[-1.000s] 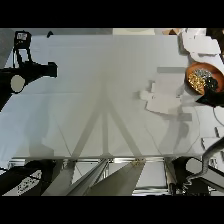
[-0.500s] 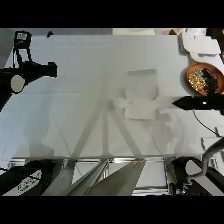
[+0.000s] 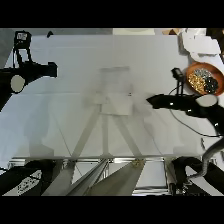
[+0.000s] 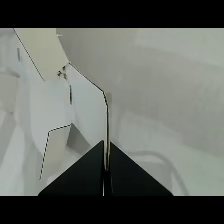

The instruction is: Fold the box and place the chain.

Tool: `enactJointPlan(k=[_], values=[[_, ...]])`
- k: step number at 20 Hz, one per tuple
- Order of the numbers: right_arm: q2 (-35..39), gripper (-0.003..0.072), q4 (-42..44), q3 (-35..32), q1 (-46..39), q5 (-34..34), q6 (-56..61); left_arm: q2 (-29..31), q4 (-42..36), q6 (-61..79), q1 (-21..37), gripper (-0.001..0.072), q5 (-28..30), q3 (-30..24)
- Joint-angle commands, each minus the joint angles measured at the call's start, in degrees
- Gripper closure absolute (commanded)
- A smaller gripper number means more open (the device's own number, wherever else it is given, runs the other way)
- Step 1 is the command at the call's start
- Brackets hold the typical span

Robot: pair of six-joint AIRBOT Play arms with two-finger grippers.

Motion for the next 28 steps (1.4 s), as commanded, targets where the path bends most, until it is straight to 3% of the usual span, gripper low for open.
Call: enactJointPlan(k=[1, 7, 28], values=[[-0.3, 0.0677, 2.2, -4.0, 9.3, -18.4, 2.2, 0.0, 0.0, 0.0, 0.0, 0.0013, 0.0, 0.0], [-7.0, 0.0679, 4.4, -5.3, 9.9, -20.3, 2.3, 0.1, 0.0, 0.0, 0.0, 0.0013, 0.0, 0.0], [-8.0, 0.0677, 4.8, -2.4, 9.9, -19.2, -1.4, 0.0, 0.0, 0.0, 0.0, 0.0013, 0.0, 0.0]])
